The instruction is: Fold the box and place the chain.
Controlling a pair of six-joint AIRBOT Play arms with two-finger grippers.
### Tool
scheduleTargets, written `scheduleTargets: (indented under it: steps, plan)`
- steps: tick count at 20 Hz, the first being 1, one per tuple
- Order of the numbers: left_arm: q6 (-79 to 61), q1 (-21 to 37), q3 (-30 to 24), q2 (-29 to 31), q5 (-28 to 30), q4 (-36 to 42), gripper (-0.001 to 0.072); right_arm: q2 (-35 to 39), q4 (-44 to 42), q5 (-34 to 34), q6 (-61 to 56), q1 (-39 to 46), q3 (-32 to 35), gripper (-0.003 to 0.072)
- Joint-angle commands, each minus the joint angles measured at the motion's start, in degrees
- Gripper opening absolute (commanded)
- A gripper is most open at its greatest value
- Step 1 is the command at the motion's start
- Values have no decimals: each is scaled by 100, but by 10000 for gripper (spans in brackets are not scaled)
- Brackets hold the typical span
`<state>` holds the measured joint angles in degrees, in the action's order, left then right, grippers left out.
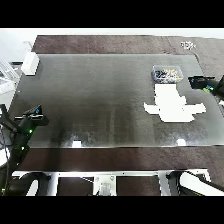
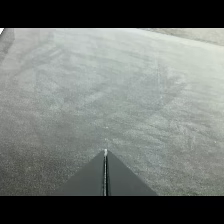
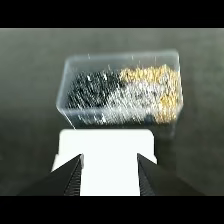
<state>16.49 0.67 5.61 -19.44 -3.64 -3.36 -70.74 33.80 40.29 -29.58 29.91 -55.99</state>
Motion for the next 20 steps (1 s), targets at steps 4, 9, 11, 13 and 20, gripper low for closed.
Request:
scheduleTargets:
  steps: [4, 9, 11, 13, 20]
  plan:
    - [0, 2, 7, 2, 2, -2, 22, -1259, 2702, 2446, -1648, 1412, -1912, 428]
    - [0, 2, 7, 2, 0, -2, 22, -2498, 2885, 3958, -1768, 2109, -3305, 429]
    - [0, 2, 7, 2, 2, -2, 22, -2911, 2885, 4304, -1731, 2159, -3849, 429]
    - [0, 2, 7, 2, -2, -2, 22, -3230, 2887, 4492, -1725, 2155, -4210, 429]
    - [0, 2, 7, 2, 2, -2, 22, -3945, 2776, 4725, -1346, 2157, -4382, 468]
